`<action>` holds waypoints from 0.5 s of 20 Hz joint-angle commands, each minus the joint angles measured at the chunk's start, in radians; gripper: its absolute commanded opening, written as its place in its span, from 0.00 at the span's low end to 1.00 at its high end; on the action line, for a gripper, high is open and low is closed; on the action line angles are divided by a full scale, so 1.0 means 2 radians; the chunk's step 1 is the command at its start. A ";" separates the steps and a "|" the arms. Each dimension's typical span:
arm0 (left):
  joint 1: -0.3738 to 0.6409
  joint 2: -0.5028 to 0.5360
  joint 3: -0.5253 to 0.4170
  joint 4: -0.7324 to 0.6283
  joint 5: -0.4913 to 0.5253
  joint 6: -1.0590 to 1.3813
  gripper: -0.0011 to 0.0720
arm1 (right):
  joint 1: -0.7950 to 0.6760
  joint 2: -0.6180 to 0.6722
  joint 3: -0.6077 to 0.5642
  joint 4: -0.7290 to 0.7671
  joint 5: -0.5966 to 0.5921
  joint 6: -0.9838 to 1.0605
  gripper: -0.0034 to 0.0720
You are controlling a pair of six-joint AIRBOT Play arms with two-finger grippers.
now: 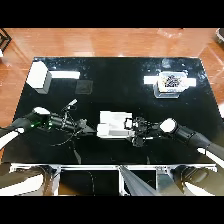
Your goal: Fold the box and place the chain.
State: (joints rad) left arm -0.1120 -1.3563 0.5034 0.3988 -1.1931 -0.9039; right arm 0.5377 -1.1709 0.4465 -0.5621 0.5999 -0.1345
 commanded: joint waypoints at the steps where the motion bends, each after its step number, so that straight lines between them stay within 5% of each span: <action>1: -0.008 0.001 0.004 -0.030 -0.005 0.019 0.84 | 0.000 0.000 0.000 0.000 0.000 0.000 0.44; 10: -0.057 0.042 0.025 -0.013 0.038 -0.027 0.78 | 0.000 0.000 0.000 0.000 0.000 0.000 0.44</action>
State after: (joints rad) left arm -0.1989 -1.3178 0.5468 0.3481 -1.1610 -0.9028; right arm 0.5377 -1.1709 0.4465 -0.5625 0.5999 -0.1349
